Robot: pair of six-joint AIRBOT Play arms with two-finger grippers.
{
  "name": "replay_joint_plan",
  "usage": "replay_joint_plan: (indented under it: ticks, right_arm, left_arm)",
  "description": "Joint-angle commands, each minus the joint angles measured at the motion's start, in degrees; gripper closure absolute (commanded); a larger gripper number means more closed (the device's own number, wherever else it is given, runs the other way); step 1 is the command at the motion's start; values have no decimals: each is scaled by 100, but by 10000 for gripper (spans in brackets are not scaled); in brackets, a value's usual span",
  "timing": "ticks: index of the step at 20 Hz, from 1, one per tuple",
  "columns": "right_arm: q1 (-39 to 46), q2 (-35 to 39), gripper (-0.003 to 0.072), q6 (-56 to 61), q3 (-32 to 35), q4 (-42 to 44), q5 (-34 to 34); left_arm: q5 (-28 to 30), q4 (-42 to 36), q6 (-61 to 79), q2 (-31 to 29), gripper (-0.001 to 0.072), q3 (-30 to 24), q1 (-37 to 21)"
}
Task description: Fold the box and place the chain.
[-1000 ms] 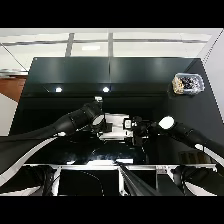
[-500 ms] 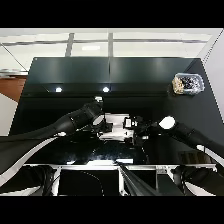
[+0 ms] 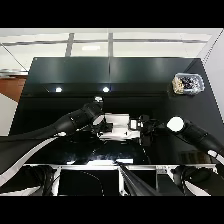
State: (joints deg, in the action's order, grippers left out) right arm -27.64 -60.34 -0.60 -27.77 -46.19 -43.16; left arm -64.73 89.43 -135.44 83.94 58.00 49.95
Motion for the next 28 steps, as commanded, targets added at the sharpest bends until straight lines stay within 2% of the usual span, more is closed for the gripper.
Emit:
replay_joint_plan:
  ticks: [1, 3, 4, 5, 6, 11, 18, 19, 20, 21, 22, 24, 25, 26, 27, 28]
  right_arm:
    - [-164, -92, 162, -50, 0, 225, 17]
    - [-267, -103, 165, -46, 0, 437, 271]
    - [-293, -105, 336, -46, 0, 577, 289]
    - [-319, -111, 437, -39, 0, 717, 293]
    - [-328, -127, 451, -42, 0, 874, 297]
    - [-527, -225, 451, 2, 0, 1316, 507]
    - [-636, -350, 448, 92, 0, 1298, 678]
    - [-636, -350, 377, 109, 0, 1296, 678]
    - [-636, -350, 259, 109, 0, 1296, 682]
    - [-636, -350, 267, 107, 0, 1287, 682]
    - [-636, -350, 392, 111, 0, 1250, 680]
    - [-636, -350, 267, 192, 0, 1252, 767]
    - [-621, -348, 440, 201, 0, 1228, 789]
    - [-575, -334, 501, 295, -2, 1154, 785]
    - [-492, -269, 601, 603, -4, 1016, 734]
    - [-345, -92, 644, 1263, -28, 774, 599]
  left_arm:
    - [-33, 9, -2, 2, 678, 0, -2]
    - [-26, 9, -2, 2, 678, 0, -2]
    - [-26, 11, -2, 2, 678, 0, -2]
    - [-28, 9, -2, 2, 678, 0, -2]
    - [-31, 9, -2, 2, 677, 0, -2]
    - [-28, 7, -2, 2, 678, 0, -2]
    - [-28, 9, -2, 2, 677, 0, -2]
    - [-28, 9, -2, 2, 677, 0, -2]
    - [-28, 9, -2, 2, 677, 0, -2]
    - [-31, 9, -2, 2, 678, 0, -2]
    - [-31, 9, -2, 2, 677, 0, -2]
    - [-28, 9, -2, 2, 677, 0, -2]
    - [-28, 9, -2, 2, 677, 0, -2]
    - [-28, 11, -2, 2, 677, 0, -2]
    - [-20, 13, -2, 2, 677, 0, -2]
    - [-11, 13, -2, 2, 677, 0, -2]
